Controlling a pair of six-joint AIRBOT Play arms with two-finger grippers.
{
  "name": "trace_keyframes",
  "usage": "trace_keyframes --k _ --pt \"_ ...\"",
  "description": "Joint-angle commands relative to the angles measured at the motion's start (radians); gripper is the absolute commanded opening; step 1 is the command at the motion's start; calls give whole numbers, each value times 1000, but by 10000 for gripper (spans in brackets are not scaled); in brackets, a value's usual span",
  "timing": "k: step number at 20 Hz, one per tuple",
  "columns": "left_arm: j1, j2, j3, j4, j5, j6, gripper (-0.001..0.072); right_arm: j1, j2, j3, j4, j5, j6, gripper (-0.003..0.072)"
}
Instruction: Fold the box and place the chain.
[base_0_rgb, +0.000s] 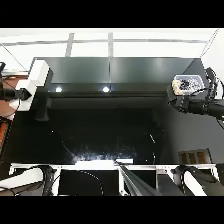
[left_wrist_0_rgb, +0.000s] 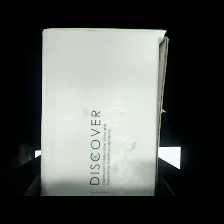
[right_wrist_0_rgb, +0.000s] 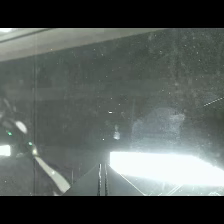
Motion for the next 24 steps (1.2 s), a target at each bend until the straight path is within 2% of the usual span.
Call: trace_keyframes --k 1,4,5,8,10,13,18,19,20,21,23,24 --pt "-12 -148 128 -43 26 5 244 0 1 1 0 -10 -1 50" --pt "-54 -223 177 -41 75 7 253 0 1 1 0 -5 -1 50" --pt "-61 -239 181 -41 84 5 311 1 1 1 0 -4 0 49" --pt "-64 -267 180 -37 65 -5 320 0 1 1 0 -4 -1 50" --pt "-65 -264 181 -37 63 -7 714 1 1 1 0 -4 0 50" --pt "-65 -227 238 -37 -10 -7 715 0 1 1 6 0 0 50" --pt "-69 -55 376 -69 -183 -84 707 0 1 44 5 6 -1 50" --pt "-73 -13 387 -82 -203 -129 627 0 1 81 -9 32 -1 50" --pt "-79 35 388 -96 -220 -198 363 0 1 129 -32 73 1 50" --pt "-87 76 385 -104 -256 -253 40 0 2 176 -52 119 4 49" --pt "-130 164 337 -150 -305 -303 25 0 31 229 -108 162 12 49" --pt "-174 227 275 -152 -300 -303 26 1 66 221 -159 152 12 49"
